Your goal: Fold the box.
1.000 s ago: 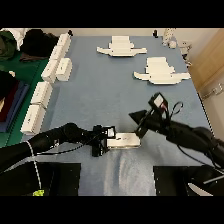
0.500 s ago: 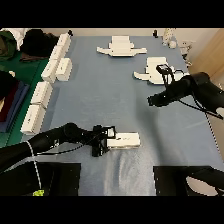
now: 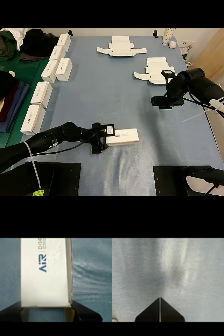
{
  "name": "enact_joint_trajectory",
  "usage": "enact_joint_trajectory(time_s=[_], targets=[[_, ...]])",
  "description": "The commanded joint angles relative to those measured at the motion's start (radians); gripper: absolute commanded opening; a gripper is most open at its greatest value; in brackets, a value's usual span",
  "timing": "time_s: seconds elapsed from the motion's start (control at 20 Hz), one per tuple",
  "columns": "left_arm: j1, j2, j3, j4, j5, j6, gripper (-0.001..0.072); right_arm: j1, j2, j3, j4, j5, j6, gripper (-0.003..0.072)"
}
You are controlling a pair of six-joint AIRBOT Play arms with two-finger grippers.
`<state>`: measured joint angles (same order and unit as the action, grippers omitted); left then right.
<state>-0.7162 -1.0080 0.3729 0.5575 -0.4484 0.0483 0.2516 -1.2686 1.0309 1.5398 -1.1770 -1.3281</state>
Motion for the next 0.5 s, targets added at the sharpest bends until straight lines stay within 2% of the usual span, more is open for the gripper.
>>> enact_joint_trajectory(time_s=[0.0,0.1,0.2,0.35,0.45], targets=[[0.048,0.076,0.001,0.008,-0.007,-0.106,0.0259,-0.001,-0.003,0.003,-0.003,-0.010,0.011,0.0020],[0.109,0.139,0.001,0.055,-0.010,-0.217,0.0259,-0.001,-0.003,0.003,-0.003,-0.010,0.011,0.0020],[0.196,0.185,0.001,0.163,-0.015,-0.403,0.0259,-0.001,-0.003,0.003,-0.003,-0.010,0.011,0.0020],[0.389,0.201,0.001,0.396,-0.068,-0.715,0.0259,-0.001,-0.003,0.003,-0.003,-0.010,0.011,0.0020],[0.546,0.201,0.004,0.489,-0.082,-0.837,0.0259,-0.001,-0.003,0.003,-0.003,-0.010,0.011,0.0019]])
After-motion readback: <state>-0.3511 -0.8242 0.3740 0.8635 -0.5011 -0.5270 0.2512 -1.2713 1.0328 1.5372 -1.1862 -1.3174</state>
